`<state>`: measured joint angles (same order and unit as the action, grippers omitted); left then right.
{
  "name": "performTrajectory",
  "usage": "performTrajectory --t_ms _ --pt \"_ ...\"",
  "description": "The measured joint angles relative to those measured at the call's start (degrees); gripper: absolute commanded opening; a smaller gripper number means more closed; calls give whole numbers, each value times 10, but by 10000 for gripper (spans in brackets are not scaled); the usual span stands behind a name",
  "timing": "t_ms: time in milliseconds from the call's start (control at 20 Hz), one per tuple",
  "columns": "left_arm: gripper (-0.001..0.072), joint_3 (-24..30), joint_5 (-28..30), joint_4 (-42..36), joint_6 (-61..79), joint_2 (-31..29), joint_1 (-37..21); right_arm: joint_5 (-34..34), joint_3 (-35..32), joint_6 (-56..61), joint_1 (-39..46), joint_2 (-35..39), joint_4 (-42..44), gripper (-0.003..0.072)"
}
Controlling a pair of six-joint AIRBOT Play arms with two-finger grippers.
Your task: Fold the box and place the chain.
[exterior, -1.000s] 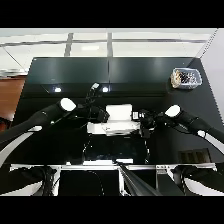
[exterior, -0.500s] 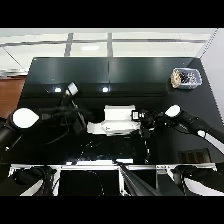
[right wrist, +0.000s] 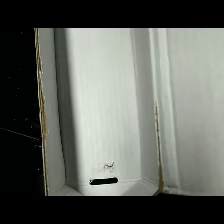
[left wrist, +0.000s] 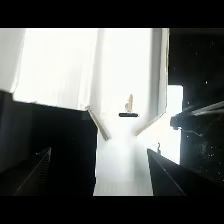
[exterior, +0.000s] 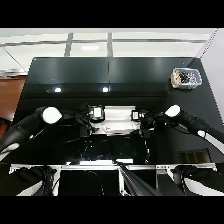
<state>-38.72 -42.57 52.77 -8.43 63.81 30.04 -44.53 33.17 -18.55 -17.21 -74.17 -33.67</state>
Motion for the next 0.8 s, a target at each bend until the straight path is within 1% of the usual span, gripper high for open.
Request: performTrajectory --t_ms 100,200,250,350,400,500,550,800 --pt "707 -17 -17 3 10 37 2 0 0 0 0 0 0 10" --pt "686 -27 -33 5 16 59 3 0 0 0 0 0 0 10" --pt "634 -30 -38 5 19 66 5 0 0 0 0 0 0 10" --pt "460 -33 -53 5 21 75 10 0 0 0 0 0 0 10" --pt "405 -35 -59 3 21 77 13 0 0 0 0 0 0 10" --pt "179 -36 -59 -7 21 80 19 0 0 0 0 0 0 10" --pt "156 -37 -55 -14 19 82 22 0 0 0 0 0 0 10" --pt "161 -37 -28 -36 -15 92 33 0 0 0 0 0 0 10"
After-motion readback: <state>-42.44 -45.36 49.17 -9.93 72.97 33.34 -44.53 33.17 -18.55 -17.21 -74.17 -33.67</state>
